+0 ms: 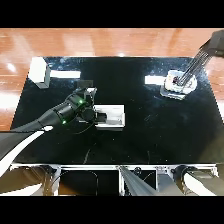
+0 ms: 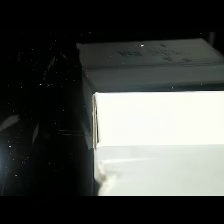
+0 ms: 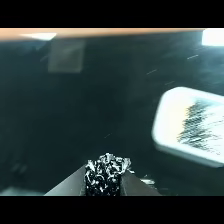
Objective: Fold the box and place the chain.
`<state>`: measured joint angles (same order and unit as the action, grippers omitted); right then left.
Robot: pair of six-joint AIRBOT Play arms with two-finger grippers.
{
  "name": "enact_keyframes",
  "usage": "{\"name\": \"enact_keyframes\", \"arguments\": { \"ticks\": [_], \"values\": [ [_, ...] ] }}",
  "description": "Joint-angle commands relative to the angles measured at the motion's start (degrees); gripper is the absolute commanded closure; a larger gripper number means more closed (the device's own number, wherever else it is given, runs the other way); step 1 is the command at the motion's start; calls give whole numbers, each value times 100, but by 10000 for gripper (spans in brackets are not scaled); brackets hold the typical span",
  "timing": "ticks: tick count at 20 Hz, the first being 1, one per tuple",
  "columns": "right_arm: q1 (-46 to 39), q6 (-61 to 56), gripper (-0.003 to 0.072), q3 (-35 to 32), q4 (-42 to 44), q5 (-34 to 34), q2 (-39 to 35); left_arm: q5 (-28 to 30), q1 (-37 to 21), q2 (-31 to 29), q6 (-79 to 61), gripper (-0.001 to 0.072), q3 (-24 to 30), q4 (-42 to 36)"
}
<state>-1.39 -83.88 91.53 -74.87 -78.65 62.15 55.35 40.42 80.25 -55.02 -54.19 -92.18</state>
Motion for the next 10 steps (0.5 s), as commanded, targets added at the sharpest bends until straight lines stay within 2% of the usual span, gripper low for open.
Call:
{"name": "enact_keyframes", "arguments": {
  "ticks": [1,4,10],
  "values": [
    [962,-9,652,-501,96,-251,-481,35,4,-2,-2,692,-4,17],
    [1950,-177,651,-645,101,-170,-520,85,4,-2,-2,692,-4,20],
    [3560,-549,652,-669,289,487,-494,127,4,-2,-2,692,-4,15]
  ]
}}
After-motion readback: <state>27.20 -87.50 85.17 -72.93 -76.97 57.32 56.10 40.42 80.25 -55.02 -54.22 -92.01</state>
